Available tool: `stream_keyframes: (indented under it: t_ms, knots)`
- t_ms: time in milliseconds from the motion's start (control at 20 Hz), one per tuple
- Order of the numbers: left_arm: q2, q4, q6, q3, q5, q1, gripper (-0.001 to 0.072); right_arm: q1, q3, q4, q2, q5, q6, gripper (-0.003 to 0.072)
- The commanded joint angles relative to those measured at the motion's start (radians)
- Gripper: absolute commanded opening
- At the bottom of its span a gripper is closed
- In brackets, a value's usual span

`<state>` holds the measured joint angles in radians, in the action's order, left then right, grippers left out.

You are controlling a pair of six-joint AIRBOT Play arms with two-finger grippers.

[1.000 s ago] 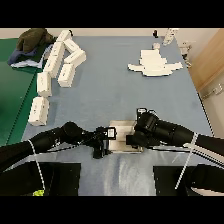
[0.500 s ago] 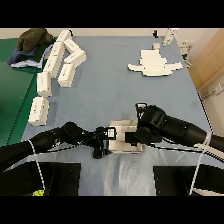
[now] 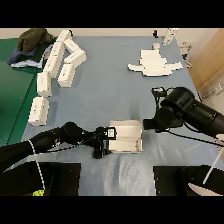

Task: Fold the box.

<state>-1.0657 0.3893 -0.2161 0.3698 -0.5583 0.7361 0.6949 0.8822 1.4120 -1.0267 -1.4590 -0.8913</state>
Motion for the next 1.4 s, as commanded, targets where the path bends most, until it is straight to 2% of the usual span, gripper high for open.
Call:
stream_keyframes:
  t_ms: [0, 150, 250, 350, 450, 650, 850, 1000, 1100, 1350]
  knots:
    - [-0.001, 0.000, 0.000, 0.000, 0.000, 0.000, 0.0510, -0.229, -0.038, 0.119, -0.044, 0.147, -0.282, 0.0000]
    - [-0.001, 0.000, 0.000, 0.000, 0.000, 0.000, 0.0509, -0.414, -0.040, 0.458, -0.138, 0.299, -0.562, 0.0000]
    - [-0.001, 0.000, 0.000, 0.000, 0.000, 0.000, 0.0509, -0.497, -0.037, 0.671, -0.205, 0.342, -0.723, 0.0000]
    - [-0.001, 0.000, 0.000, 0.000, 0.000, 0.000, 0.0509, -0.539, -0.023, 0.806, -0.274, 0.325, -0.840, 0.0000]
    - [-0.001, 0.000, 0.000, 0.000, 0.000, 0.000, 0.0509, -0.539, -0.002, 0.876, -0.325, 0.281, -0.927, 0.0000]
    - [-0.001, 0.000, 0.000, 0.000, 0.000, 0.000, 0.0509, -0.530, 0.012, 1.030, -0.353, 0.200, -1.160, -0.0001]
    - [-0.001, 0.000, 0.000, 0.000, 0.000, 0.000, 0.0509, -0.514, 0.013, 1.061, -0.346, 0.038, -1.278, -0.0001]
    - [-0.001, 0.000, 0.000, 0.000, 0.000, 0.000, 0.0509, -0.467, -0.010, 1.059, -0.307, 0.031, -1.286, -0.0001]
    - [-0.001, 0.000, 0.000, 0.000, 0.000, 0.000, 0.0509, -0.419, -0.055, 1.050, -0.254, 0.066, -1.317, 0.0000]
    - [-0.001, 0.000, 0.000, 0.000, 0.000, 0.000, 0.0509, -0.288, -0.236, 1.023, -0.031, 0.336, -1.378, -0.0001]
